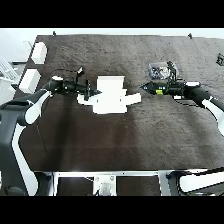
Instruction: Fold the box and place the chain.
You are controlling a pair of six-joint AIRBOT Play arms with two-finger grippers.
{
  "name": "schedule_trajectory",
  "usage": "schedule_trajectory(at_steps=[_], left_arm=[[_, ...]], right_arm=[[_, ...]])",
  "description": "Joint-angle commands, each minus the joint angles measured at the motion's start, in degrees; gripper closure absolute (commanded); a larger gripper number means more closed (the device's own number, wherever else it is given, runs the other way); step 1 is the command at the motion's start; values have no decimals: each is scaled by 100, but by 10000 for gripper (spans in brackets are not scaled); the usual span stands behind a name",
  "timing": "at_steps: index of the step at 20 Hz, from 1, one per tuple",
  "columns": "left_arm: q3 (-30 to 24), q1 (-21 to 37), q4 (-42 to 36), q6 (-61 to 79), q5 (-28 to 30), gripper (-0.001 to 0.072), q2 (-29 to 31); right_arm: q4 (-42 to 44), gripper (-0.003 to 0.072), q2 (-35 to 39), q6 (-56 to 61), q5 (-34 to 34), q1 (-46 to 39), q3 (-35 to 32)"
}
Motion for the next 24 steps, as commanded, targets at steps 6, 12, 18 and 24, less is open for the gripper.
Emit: schedule_trajectory(at_steps=[6, 12, 18, 24], left_arm=[[-199, -85, 229, 693, 297, 692, 7], [-199, -85, 249, 691, 332, 689, 7], [-197, -85, 219, 688, 328, 687, 20], [-197, -83, 205, 688, 332, 688, 20]], right_arm=[[-9, 545, 4, -125, 378, 9, -68], [7, 543, 4, -348, 369, -2, -114], [658, 583, 107, -1307, 654, 2, -114], [494, 647, 592, -3073, 1104, 459, -297]])
